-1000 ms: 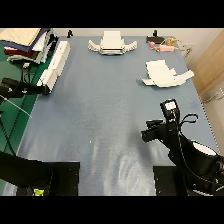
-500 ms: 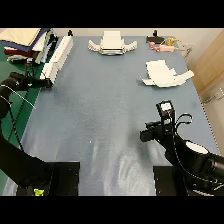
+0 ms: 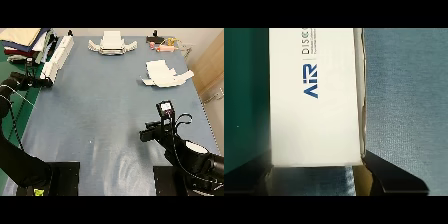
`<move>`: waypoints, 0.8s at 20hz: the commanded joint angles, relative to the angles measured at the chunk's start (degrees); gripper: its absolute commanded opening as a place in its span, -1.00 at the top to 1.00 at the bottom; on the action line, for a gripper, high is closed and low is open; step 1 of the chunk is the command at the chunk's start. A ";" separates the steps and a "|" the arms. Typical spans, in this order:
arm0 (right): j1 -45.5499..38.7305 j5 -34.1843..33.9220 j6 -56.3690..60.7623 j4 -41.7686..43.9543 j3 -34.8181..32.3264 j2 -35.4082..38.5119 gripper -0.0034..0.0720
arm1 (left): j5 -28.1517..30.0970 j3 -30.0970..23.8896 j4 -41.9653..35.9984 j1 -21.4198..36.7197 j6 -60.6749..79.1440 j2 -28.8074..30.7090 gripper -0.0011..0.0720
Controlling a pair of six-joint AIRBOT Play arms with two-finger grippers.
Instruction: Fold the box.
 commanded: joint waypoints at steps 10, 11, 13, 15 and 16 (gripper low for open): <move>0.02 0.00 0.11 0.07 0.07 -0.04 0.79 | -10.54 0.07 8.74 3.06 -1.90 9.03 -0.96; 0.02 0.00 0.09 0.04 0.07 -0.04 0.79 | -12.87 0.07 9.57 3.69 -1.97 11.26 -0.96; 0.02 0.11 0.11 0.07 0.07 -0.04 0.61 | -17.35 0.07 9.60 4.55 -1.97 16.22 -0.96; 0.02 0.52 0.09 1.55 0.33 -0.11 0.63 | -23.43 0.07 9.55 4.70 -2.19 21.22 -0.70; 0.02 0.48 -0.02 2.58 0.98 -0.50 0.68 | -27.93 0.07 9.35 4.63 -3.67 23.54 0.31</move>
